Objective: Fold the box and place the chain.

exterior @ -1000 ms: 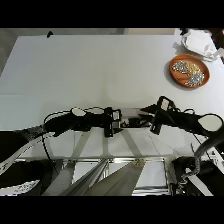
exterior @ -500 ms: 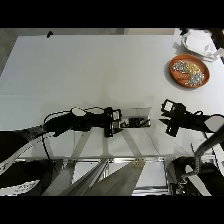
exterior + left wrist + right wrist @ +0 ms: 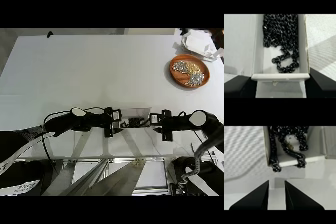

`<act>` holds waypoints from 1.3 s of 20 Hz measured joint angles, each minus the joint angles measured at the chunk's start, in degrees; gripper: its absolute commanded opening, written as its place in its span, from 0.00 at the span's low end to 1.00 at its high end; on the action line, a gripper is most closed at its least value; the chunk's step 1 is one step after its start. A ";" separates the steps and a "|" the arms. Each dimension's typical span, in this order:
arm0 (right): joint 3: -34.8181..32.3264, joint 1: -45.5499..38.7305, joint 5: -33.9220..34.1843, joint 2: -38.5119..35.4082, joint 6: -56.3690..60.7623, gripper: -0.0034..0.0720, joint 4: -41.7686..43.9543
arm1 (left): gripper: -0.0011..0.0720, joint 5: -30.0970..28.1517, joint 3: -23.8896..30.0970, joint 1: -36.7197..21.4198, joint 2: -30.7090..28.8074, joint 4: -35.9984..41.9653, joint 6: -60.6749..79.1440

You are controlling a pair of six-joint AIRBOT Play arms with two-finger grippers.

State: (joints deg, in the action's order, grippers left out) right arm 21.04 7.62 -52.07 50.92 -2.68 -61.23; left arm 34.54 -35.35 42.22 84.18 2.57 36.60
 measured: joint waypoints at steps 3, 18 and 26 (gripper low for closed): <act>0.00 0.63 1.31 0.74 -2.91 0.33 1.73 | 0.39 0.02 0.00 0.00 0.02 0.00 0.00; -0.13 0.94 -0.55 1.22 -7.04 0.18 5.42 | 0.39 0.00 0.00 0.00 0.00 0.00 0.02; -0.15 0.94 0.35 1.25 -7.19 0.07 6.01 | 0.39 0.02 0.00 0.00 0.00 0.02 0.02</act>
